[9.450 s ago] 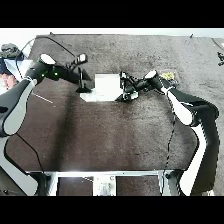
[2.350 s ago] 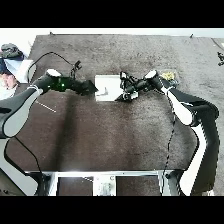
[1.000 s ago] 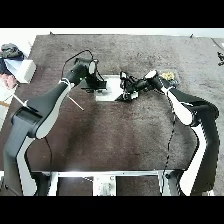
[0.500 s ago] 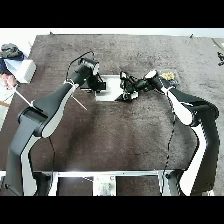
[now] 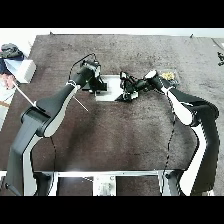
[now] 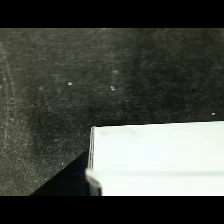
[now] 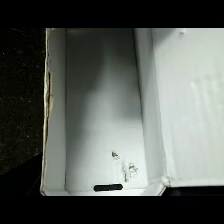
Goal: Fold the box and place the chain.
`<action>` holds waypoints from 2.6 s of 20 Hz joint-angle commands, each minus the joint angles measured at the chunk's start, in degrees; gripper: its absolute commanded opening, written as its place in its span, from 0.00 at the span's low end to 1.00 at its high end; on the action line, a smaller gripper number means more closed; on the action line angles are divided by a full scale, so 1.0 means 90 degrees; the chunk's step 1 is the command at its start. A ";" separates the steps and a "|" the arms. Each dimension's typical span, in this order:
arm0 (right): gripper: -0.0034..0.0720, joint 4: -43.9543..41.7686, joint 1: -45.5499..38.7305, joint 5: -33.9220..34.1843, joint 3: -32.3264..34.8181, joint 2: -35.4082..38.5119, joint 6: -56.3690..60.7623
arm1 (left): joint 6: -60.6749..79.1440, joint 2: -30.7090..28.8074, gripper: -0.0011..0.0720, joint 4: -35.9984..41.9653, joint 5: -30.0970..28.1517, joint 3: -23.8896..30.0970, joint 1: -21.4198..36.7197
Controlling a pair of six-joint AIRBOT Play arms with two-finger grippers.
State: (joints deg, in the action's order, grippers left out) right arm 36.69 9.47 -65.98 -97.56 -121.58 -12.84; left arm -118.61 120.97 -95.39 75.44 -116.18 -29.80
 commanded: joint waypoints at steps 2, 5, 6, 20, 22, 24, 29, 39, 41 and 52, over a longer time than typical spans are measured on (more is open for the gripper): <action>0.67 0.0000 -0.0002 -0.0002 0.0002 -0.0005 0.0000 | -0.0002 0.0012 0.07 0.0029 -0.0109 -0.0007 -0.0005; 0.67 -0.0002 -0.0002 -0.0002 0.0002 -0.0005 0.0000 | -0.0032 0.0012 0.07 0.0029 -0.0100 -0.0007 -0.0005; 0.67 0.0000 -0.0002 -0.0002 0.0002 -0.0005 0.0000 | -0.0036 0.0010 0.09 0.0029 -0.0100 -0.0007 -0.0002; 0.67 0.0000 -0.0002 -0.0002 0.0002 -0.0005 0.0000 | 0.1260 -0.0328 0.76 0.0466 0.0631 -0.0146 -0.0002; 0.67 0.0000 -0.0002 -0.0002 0.0002 -0.0005 0.0000 | 0.1411 -0.0646 0.76 0.0274 0.0566 -0.0146 -0.0002; 0.67 0.0000 -0.0002 -0.0005 0.0002 -0.0005 0.0000 | 0.1676 -0.0984 0.76 0.0117 0.0544 -0.0141 0.0051; 0.67 0.0000 -0.0002 -0.0002 0.0002 -0.0005 0.0000 | 0.2484 -0.1698 0.68 0.0136 0.0413 -0.0036 0.0364; 0.67 0.0000 -0.0002 -0.0002 0.0002 -0.0005 0.0000 | 0.4420 -0.3252 0.65 0.2312 -0.2890 0.3274 0.0981; 0.67 -0.0002 -0.0002 -0.0002 0.0002 -0.0005 0.0000 | 0.5695 -0.3308 0.65 0.3563 -0.3434 0.3871 0.1270; 0.67 -0.0002 -0.0002 -0.0002 0.0002 -0.0005 0.0000 | 0.8835 -0.2975 0.65 0.5646 -0.4214 0.4034 0.1906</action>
State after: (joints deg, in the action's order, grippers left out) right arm 36.69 9.47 -66.00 -97.56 -121.58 -12.84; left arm -55.57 92.64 -57.43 37.71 -80.12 -15.27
